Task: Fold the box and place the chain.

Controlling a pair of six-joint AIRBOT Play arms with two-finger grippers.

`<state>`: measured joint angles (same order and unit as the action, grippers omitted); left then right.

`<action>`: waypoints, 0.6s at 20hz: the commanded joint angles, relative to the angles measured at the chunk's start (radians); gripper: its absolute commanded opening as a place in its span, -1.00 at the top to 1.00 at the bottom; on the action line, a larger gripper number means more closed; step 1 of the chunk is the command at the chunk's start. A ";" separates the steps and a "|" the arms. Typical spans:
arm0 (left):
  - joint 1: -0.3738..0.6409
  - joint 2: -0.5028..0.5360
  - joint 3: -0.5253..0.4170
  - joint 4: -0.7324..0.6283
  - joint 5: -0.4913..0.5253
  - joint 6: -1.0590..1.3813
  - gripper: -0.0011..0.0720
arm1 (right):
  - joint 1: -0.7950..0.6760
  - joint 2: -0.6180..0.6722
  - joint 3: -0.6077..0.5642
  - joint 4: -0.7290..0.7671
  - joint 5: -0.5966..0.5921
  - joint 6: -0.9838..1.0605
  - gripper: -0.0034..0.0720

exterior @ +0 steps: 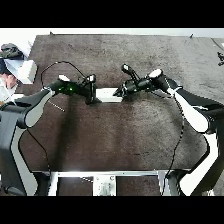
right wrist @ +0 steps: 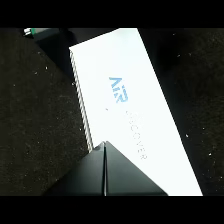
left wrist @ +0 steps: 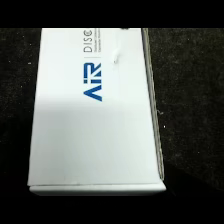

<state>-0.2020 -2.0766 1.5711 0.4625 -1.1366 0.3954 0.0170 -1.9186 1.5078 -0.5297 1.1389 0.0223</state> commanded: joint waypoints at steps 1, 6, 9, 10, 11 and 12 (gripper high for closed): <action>-0.001 0.000 0.000 0.001 0.000 0.002 0.01 | -0.001 0.079 0.003 0.187 0.016 -0.003 0.93; 0.000 0.000 0.000 0.000 0.000 0.002 0.01 | -0.001 0.367 -0.075 0.205 -0.069 0.027 0.94; 0.000 0.000 0.000 0.000 0.000 0.002 0.01 | -0.001 0.632 -0.301 0.204 -0.283 0.027 0.94; -0.001 0.000 0.000 0.000 0.001 0.002 0.01 | -0.001 0.719 -0.390 0.204 -0.369 0.027 0.94; 0.000 0.000 0.000 0.001 0.000 0.002 0.01 | -0.001 0.812 -0.490 0.205 -0.465 0.028 0.94; -0.001 0.000 0.000 0.000 0.000 0.002 0.01 | -0.001 0.896 -0.585 0.204 -0.549 0.027 0.94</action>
<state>-0.2020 -2.0766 1.5711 0.4629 -1.1362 0.3973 0.0170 -1.2507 1.1419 -0.3332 0.8505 0.0452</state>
